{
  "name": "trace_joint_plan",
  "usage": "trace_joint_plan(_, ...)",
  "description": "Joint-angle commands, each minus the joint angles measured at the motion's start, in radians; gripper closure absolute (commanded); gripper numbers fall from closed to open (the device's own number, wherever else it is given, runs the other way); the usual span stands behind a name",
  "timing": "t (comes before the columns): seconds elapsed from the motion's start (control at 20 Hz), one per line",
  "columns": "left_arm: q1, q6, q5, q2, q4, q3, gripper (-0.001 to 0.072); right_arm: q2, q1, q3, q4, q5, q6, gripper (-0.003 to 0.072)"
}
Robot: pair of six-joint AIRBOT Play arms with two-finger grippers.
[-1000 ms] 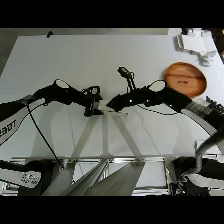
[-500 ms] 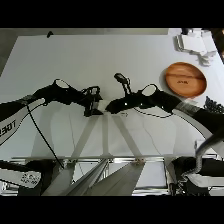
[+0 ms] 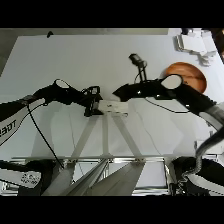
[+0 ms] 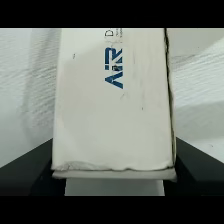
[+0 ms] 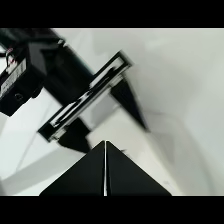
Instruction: Fold the box and place the chain.
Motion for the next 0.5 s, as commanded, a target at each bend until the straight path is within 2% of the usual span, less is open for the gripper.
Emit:
trace_joint_plan(0.0, 0.007, -0.13, -0.001, 0.035, 0.055, 0.0, 0.0695, 0.149, -0.139, 0.002, -0.196, 0.014, 0.12, 0.0673)
trace_joint_plan(0.1, 0.017, -0.278, 0.0, 0.106, 0.241, 0.0, 0.0696, 0.204, -0.212, 0.002, -0.302, 0.043, 0.188, 0.0673)
trace_joint_plan(0.3, 0.066, -0.777, 0.007, 0.29, 0.767, 0.0, 0.0699, 0.26, -0.301, 0.002, -0.391, 0.101, 0.2, 0.0673)
trace_joint_plan(0.4, 0.122, -0.965, 0.011, 0.368, 0.937, 0.0, 0.0697, 0.262, -0.311, 0.002, -0.416, 0.122, 0.2, 0.0673)
trace_joint_plan(0.45, 0.159, -1.023, 0.019, 0.401, 0.976, 0.0, 0.0699, 0.261, -0.311, 0.002, -0.437, 0.133, 0.2, 0.0673)
